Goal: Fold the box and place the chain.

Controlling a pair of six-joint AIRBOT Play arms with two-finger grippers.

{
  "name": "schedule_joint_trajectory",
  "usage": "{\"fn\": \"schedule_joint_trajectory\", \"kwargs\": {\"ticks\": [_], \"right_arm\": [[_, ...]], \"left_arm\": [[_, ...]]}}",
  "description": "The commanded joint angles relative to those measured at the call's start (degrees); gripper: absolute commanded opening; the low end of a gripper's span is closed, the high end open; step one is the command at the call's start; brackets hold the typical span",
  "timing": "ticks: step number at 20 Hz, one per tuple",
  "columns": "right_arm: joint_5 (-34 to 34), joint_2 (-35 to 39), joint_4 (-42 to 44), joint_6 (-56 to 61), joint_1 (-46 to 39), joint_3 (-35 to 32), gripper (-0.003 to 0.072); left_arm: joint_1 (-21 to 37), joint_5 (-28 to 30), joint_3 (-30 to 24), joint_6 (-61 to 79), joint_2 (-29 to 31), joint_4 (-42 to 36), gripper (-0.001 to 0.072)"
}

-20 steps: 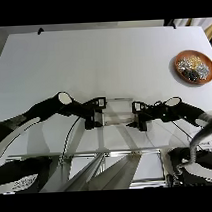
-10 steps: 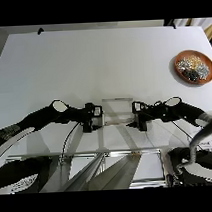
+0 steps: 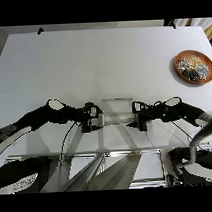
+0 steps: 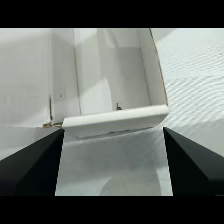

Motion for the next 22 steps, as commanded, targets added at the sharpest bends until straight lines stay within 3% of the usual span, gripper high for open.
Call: {"fn": "schedule_joint_trajectory", "kwargs": {"ticks": [1,22], "right_arm": [[0.02,0.04,0.02,0.02,0.02,0.02,0.0338],[0.02,0.04,0.0,0.02,0.02,0.02,0.0338]], "left_arm": [[0.76,-1.97,-0.02,1.73,0.0,-0.63,0.0702],[-1.88,1.66,-0.02,1.03,-3.91,-10.05,0.0693]]}}
